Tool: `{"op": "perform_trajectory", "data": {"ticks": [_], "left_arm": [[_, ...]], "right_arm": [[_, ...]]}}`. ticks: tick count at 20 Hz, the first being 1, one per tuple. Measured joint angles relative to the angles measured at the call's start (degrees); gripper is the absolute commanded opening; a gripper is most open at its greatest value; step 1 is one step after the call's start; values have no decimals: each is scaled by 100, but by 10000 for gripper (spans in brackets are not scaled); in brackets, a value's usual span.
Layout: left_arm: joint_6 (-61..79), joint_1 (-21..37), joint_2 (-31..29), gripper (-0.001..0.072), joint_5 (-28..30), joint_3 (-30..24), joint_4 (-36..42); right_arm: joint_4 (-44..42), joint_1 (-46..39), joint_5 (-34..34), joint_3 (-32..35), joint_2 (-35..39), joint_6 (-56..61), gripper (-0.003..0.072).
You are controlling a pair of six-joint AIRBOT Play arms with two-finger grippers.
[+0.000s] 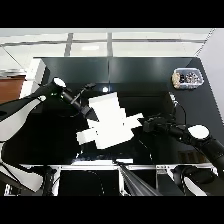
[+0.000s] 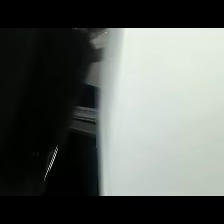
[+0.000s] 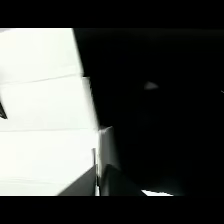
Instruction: Fold the box and place the chain.
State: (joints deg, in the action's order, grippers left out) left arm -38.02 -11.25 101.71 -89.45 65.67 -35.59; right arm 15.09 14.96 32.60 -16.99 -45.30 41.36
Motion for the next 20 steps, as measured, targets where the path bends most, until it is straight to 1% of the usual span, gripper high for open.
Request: {"op": "perform_trajectory", "data": {"ticks": [1, 3, 4, 6, 7, 9, 12, 15, 17, 20], "left_arm": [[33, 0, 0, 24, -46, 0, 0], [90, -7, -37, 21, -105, 0, 0], [105, -13, -94, 21, -114, -11, -2], [151, -81, -328, 20, -57, -118, 0], [216, -144, -509, 21, 118, -234, 0], [542, -345, -997, 22, 654, -560, 39], [1364, -697, -1725, 24, 1655, -1010, 17], [2524, -984, -2022, 24, 2258, -1189, -46], [3171, -1176, -2039, 25, 2570, -1239, -166], [3668, -1410, -1923, 25, 3051, -1274, -424]], "right_arm": [[9, 0, -2, -2, 0, -2, 682], [181, -11, 20, -92, 0, 2, 681], [411, -35, 118, -208, 0, 2, 682], [1180, -116, 584, -595, 0, 7, 681], [1692, -170, 883, -835, -2, 22, 681], [2605, -295, 1414, -1276, -2, 26, 680], [3429, -448, 1897, -1661, -2, 46, 681], [3432, -496, 2037, -1794, -2, -140, 681], [3373, -457, 1956, -1766, -4, -734, 681], [3335, -402, 1825, -1585, -31, -1729, 681]]}}
